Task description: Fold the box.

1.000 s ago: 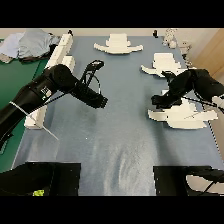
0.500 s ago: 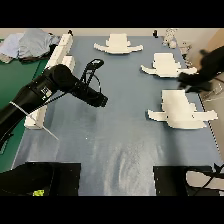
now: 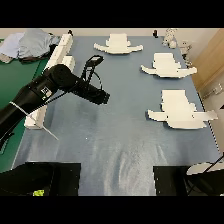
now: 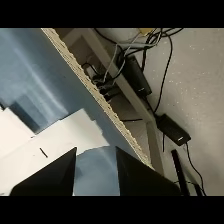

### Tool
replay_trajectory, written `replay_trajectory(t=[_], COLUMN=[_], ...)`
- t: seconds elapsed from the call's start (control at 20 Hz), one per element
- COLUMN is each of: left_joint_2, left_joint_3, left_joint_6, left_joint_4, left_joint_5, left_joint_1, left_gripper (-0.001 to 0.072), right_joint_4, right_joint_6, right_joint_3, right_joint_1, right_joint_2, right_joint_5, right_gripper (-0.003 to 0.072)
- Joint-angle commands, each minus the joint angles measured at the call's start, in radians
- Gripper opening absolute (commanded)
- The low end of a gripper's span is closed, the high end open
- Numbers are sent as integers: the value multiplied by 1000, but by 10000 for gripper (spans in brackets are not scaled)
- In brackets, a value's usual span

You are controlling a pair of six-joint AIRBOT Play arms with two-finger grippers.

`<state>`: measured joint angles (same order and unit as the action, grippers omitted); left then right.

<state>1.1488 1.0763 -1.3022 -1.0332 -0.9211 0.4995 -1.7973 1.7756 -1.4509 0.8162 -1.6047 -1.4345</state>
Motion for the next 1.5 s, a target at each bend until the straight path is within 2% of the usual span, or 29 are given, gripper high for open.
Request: replay_trajectory(t=[0.0,0.3,0.35,0.45,0.55,0.8,0.9,1.0,1.2,1.3,1.45], left_joint_2=[-1,-1,-1,-1,-1,-1,-1,-1,-31,-86,-195], left_joint_3=[0,0,0,0,0,0,0,0,-15,-66,-179], left_joint_6=[0,-31,-40,-60,-60,-57,-58,-100,-100,-93,-93], left_joint_4=[23,26,26,24,24,25,23,23,27,24,24], left_joint_5=[4,4,5,5,5,82,84,48,-123,-160,-164], left_joint_1=[0,0,0,-1,-2,0,-3,-27,-80,-84,-84], left_gripper=[16,16,16,16,16,16,16,15,14,14,14], right_joint_4=[-130,-220,-257,-322,-332,-435,-437,-436,-436,-434,-404], right_joint_6=[217,323,340,365,363,310,278,244,153,91,-32], right_joint_3=[-20,-104,-103,-103,-103,-36,69,240,591,724,881], right_joint_1=[74,50,47,28,-19,-177,-248,-326,-481,-555,-659], right_joint_2=[-122,-235,-241,-245,-244,-194,-111,23,336,472,631], right_joint_5=[-76,-165,-188,-232,-273,-273,-183,-43,137,198,288], right_gripper=[389,389,343,193,4,1,0,0,0,0,0])
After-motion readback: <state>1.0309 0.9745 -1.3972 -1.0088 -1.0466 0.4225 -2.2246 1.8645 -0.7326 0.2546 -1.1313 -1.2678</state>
